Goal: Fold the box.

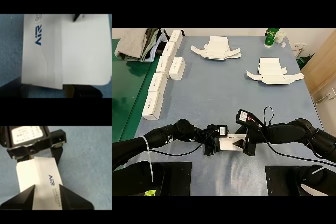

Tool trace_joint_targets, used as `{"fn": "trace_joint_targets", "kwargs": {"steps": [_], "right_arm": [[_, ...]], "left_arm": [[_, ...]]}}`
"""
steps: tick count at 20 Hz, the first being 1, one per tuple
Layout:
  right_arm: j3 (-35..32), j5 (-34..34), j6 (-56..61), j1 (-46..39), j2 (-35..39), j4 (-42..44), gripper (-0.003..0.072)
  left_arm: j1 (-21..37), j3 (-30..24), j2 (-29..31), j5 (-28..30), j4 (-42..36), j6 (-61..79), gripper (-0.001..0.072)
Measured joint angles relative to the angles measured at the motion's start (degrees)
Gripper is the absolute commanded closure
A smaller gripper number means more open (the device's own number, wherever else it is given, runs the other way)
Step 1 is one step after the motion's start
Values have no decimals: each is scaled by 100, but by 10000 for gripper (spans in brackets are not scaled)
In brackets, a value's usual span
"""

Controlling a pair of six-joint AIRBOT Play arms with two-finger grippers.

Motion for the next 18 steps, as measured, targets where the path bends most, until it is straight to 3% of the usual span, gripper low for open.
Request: {"fn": "trace_joint_targets", "kwargs": {"steps": [6,18], "right_arm": [[0,162,-723,417,-146,-367,195],[-177,896,-896,1025,-188,-1366,195]], "left_arm": [[0,0,2,0,0,0,258],[0,0,2,2,-2,-2,257]]}}
